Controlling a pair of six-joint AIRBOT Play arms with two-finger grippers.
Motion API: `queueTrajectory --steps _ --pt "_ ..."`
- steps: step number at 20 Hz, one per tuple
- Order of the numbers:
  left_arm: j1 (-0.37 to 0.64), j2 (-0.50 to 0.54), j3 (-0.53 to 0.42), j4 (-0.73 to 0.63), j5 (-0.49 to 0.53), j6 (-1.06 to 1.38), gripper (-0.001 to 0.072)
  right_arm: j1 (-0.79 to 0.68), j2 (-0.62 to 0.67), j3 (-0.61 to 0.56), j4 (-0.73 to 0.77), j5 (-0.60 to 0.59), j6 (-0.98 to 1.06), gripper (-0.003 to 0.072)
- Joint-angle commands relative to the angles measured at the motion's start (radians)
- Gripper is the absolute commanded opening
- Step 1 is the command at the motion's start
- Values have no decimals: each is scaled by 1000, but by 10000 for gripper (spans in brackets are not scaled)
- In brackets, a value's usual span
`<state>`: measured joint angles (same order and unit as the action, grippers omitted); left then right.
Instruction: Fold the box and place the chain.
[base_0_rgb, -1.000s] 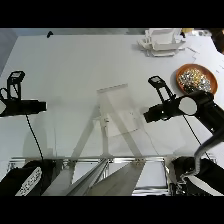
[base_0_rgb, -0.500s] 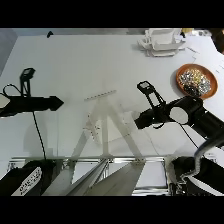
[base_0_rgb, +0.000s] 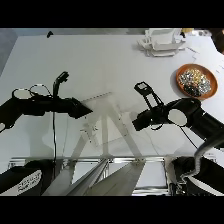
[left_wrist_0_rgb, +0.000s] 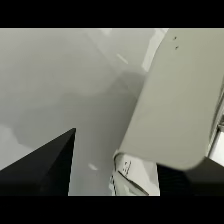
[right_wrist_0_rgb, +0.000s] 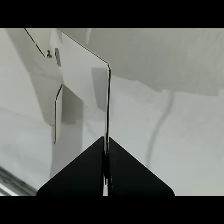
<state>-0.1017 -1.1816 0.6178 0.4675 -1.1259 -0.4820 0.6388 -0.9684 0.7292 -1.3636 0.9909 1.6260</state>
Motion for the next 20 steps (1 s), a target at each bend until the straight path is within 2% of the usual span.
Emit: queueTrajectory --steps 1,6,8,10,11,12,13,18,19,20 --pt "-55 -49 0 -8 51 37 535 1 0 0 7 0 0 9" --pt "-106 -82 0 -10 29 82 525 1 0 0 7 -1 0 10" --pt "-123 -82 0 2 47 99 441 1 0 0 8 0 0 10" --pt "-124 -82 0 5 64 102 310 1 0 0 8 0 0 10" --pt "-124 -80 0 5 81 105 193 1 0 0 8 0 0 10" --pt "-124 -80 1 -5 96 105 28 1 0 0 8 0 0 10" --pt "-124 -80 1 -20 107 121 5 1 0 0 11 1 1 10" --pt "-125 -80 31 -40 101 319 4 1 0 1 65 4 0 12" --pt "-125 -80 55 -39 101 352 4 1 0 6 67 13 1 57" --pt "-129 -80 89 -38 103 386 3 1 0 14 67 27 1 163"
